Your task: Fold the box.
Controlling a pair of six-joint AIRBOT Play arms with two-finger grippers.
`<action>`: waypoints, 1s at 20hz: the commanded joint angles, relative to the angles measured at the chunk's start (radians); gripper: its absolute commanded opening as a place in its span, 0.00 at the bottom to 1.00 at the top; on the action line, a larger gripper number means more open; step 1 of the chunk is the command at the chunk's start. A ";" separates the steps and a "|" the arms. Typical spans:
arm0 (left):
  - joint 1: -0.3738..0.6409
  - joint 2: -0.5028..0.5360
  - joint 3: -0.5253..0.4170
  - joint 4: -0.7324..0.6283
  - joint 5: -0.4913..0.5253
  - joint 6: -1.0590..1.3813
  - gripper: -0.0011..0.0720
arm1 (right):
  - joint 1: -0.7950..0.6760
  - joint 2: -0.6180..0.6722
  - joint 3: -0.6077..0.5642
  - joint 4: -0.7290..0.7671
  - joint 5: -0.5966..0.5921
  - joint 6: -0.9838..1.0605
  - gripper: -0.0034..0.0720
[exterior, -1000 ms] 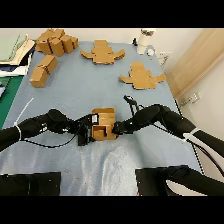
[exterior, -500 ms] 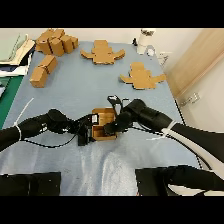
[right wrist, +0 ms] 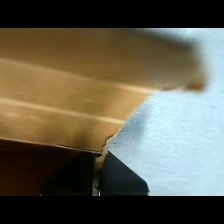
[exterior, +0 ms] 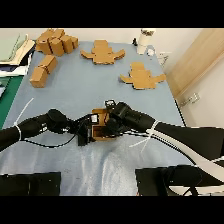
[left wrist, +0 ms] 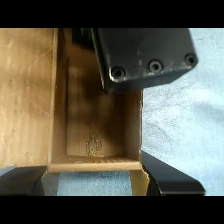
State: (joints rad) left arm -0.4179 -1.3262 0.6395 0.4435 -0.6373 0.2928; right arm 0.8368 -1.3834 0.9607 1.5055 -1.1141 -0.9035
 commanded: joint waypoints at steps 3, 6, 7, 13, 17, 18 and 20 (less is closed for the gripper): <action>0.000 -0.001 0.001 0.001 0.000 0.006 0.65 | 0.007 -0.010 0.004 -0.006 -0.009 0.014 0.05; 0.000 -0.001 0.001 0.001 0.000 0.006 0.65 | 0.007 -0.004 0.034 -0.006 -0.024 0.014 0.54; 0.000 -0.001 0.001 0.001 0.001 0.006 0.65 | 0.007 0.000 0.047 -0.006 -0.038 0.014 0.54; 0.000 -0.001 0.001 0.001 0.001 0.006 0.65 | -0.002 0.028 0.111 -0.036 -0.162 0.013 0.68; 0.000 -0.001 0.001 0.001 0.001 0.006 0.65 | -0.014 0.126 0.118 -0.032 -0.238 0.003 0.62; 0.000 -0.001 0.001 0.001 0.000 0.006 0.65 | -0.021 0.162 0.118 -0.033 -0.262 -0.004 0.56; 0.000 -0.001 0.001 0.001 0.000 0.006 0.65 | -0.063 0.219 0.108 -0.037 -0.283 -0.041 0.34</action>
